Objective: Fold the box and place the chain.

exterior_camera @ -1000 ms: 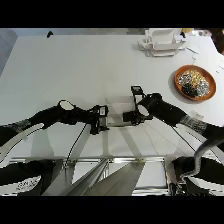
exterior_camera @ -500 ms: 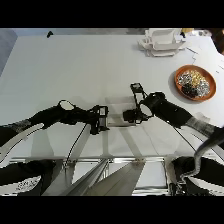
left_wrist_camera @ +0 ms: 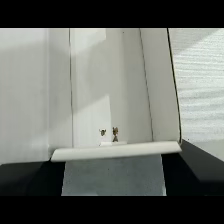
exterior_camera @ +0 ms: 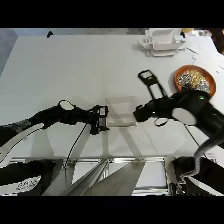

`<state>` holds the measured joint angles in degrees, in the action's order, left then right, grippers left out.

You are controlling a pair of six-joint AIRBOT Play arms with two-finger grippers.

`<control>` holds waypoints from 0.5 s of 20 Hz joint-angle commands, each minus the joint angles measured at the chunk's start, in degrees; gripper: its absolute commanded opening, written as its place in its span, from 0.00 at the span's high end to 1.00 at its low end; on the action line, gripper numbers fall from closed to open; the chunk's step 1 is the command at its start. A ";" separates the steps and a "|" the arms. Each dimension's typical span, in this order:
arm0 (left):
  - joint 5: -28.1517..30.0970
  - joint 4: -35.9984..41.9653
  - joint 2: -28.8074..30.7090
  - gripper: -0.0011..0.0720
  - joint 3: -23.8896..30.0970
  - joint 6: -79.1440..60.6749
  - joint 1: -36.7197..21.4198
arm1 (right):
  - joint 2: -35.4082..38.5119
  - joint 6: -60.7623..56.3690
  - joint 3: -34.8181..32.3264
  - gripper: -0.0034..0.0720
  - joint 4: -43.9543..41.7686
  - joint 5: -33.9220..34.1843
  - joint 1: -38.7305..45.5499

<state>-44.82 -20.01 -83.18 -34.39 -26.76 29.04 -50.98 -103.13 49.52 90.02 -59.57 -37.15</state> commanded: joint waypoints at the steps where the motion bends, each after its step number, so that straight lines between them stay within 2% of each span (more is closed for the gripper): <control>1: 0.02 0.02 0.04 0.61 0.00 0.02 0.00 | 7.87 5.42 0.50 0.63 4.90 3.54 8.35; 4: 0.02 0.04 0.04 0.61 0.00 0.02 0.00 | 3.45 9.49 5.14 0.63 4.13 5.90 23.71; 7: 0.02 0.02 0.04 0.61 0.00 0.02 0.00 | -6.58 14.25 12.90 0.64 0.96 7.28 36.54; 8: 0.00 0.02 0.04 0.61 0.00 0.02 0.00 | -10.47 15.15 15.32 0.66 1.03 7.15 39.52; 10: 0.00 0.02 0.04 0.61 0.00 0.02 0.00 | -18.86 16.28 19.39 0.75 1.03 6.43 44.39</control>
<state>-44.82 -19.99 -83.18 -34.39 -26.74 29.04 -60.75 -90.35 63.33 91.88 -53.34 -1.17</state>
